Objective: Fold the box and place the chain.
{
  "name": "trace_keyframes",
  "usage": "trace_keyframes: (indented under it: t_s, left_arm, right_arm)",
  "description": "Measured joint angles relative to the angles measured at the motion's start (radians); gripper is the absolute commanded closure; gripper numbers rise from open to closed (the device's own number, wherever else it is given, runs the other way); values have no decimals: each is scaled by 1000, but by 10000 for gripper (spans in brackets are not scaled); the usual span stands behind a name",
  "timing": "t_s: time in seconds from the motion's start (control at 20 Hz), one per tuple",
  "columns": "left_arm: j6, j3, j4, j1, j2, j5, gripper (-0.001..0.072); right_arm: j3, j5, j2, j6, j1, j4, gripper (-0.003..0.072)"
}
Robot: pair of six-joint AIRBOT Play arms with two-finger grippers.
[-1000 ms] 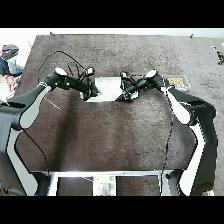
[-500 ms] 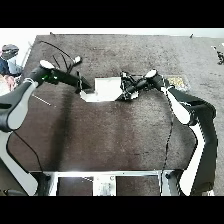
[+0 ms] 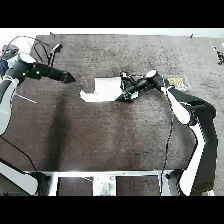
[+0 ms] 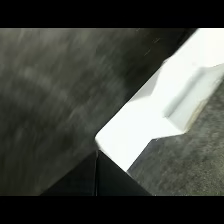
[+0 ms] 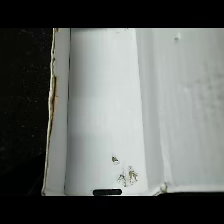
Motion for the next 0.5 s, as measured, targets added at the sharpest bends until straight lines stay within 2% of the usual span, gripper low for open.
trace_keyframes:
  t_s: [0.3, 0.5]
  left_arm:
    - [-177, -146, 31, -10, 3, 114, 699]
    - [-201, -192, 8, -56, -22, 159, 698]
  right_arm:
    - [0, 0, 0, 0, 0, 0, 210]
    - [0, 0, 0, 0, 0, 0, 210]
